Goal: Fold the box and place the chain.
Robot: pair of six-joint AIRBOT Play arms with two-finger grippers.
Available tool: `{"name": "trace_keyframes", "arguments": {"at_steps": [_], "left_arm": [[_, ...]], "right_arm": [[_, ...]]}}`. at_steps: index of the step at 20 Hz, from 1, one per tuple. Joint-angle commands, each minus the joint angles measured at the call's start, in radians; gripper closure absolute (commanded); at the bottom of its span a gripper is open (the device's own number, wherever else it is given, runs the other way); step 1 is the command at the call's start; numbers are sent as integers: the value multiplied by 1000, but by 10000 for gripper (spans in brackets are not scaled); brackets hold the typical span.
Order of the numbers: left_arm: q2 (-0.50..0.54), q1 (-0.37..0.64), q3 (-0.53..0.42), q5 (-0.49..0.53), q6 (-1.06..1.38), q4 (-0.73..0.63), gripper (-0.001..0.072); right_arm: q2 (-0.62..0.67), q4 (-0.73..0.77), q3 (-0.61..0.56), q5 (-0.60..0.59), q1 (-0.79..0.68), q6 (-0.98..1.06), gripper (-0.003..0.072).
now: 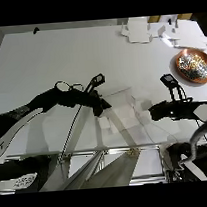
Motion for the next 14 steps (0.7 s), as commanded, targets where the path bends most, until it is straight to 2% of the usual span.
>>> {"name": "trace_keyframes", "arguments": {"at_steps": [1,2,5,7,9,12,14], "left_arm": [[68,-3,18,-21,10,196,706],[84,-3,24,-53,10,228,706],[103,-4,27,-117,11,248,706],[101,-10,27,-110,11,268,704],[101,-35,27,-58,11,295,707],[93,-90,27,71,59,307,703],[73,-116,27,107,122,306,703]], "right_arm": [[9,-7,41,19,1,-10,382],[11,-17,67,30,0,-10,340],[11,-35,132,68,0,-52,339],[12,-35,145,77,1,-63,340],[11,-35,145,90,1,-63,341],[11,-35,145,98,1,-63,349],[11,-35,145,98,1,-63,349]]}}
